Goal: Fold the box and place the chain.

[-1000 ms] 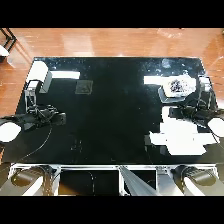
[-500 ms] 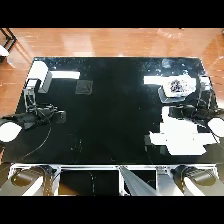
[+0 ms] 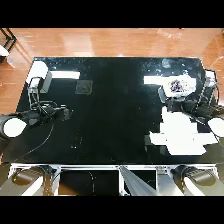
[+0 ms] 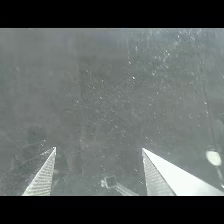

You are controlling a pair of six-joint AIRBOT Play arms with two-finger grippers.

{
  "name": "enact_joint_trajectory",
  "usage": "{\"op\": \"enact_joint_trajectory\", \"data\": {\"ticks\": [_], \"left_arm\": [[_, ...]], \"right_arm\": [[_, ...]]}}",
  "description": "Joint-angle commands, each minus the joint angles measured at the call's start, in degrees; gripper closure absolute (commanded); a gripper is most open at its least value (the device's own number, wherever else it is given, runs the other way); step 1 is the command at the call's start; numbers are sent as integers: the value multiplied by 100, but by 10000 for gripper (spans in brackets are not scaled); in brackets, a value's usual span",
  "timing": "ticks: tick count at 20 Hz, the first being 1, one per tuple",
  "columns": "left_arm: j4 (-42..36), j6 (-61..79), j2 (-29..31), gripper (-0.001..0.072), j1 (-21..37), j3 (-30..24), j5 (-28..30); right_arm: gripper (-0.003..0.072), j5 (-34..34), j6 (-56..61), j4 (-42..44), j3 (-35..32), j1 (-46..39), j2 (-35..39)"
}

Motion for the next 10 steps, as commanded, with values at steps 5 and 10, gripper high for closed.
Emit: {"op": "enact_joint_trajectory", "data": {"ticks": [5, 10], "left_arm": [[-127, 24, -44, 82, -4, 0, -573], [-133, 22, -44, 82, -4, 0, -385]], "right_arm": [[-26, 1624, -463, -1338, 481, -2793, -560], [-26, 2188, -1991, 448, 1095, -6443, -1832]]}}
